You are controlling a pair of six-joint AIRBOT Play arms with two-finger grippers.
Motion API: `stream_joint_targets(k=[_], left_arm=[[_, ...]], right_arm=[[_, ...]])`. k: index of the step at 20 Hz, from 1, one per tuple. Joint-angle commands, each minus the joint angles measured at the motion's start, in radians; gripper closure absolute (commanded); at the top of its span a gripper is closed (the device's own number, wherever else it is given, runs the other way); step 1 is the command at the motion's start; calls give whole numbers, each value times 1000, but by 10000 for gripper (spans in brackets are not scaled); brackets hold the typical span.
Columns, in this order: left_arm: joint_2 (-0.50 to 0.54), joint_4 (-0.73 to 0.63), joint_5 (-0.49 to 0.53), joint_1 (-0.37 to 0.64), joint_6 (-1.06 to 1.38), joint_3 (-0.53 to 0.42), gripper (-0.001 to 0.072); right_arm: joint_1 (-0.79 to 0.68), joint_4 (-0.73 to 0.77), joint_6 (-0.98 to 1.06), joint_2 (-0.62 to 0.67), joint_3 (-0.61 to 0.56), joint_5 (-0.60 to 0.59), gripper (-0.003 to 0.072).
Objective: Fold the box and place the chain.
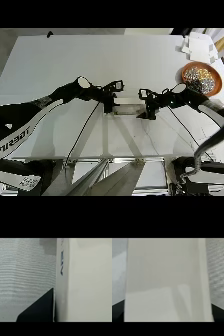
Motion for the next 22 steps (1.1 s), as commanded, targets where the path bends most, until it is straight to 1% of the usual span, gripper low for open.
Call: stream_joint_targets(k=[1,10,12,14,16,18,19,20,22], left_arm=[[0,0,0,1,1,0,622],[0,0,0,1,1,0,622],[0,0,0,1,1,0,622],[0,0,0,1,1,0,622],[0,0,0,1,1,0,622],[0,0,0,1,1,0,622],[0,0,0,1,1,0,622],[0,0,0,1,1,0,622],[0,0,0,1,1,0,622]], right_arm=[[0,32,-14,-15,-11,-14,-33],[-31,34,-16,-15,-23,-18,-31],[-31,35,-16,-15,-26,-18,-11],[-31,35,-21,-15,-31,-20,-9],[-31,38,-32,-16,-31,-21,12],[-31,38,-31,-19,-31,-22,81],[-31,38,-32,-21,-33,-23,93],[-31,39,-32,-22,-38,-27,122],[-31,38,-32,-22,-45,-37,140]])
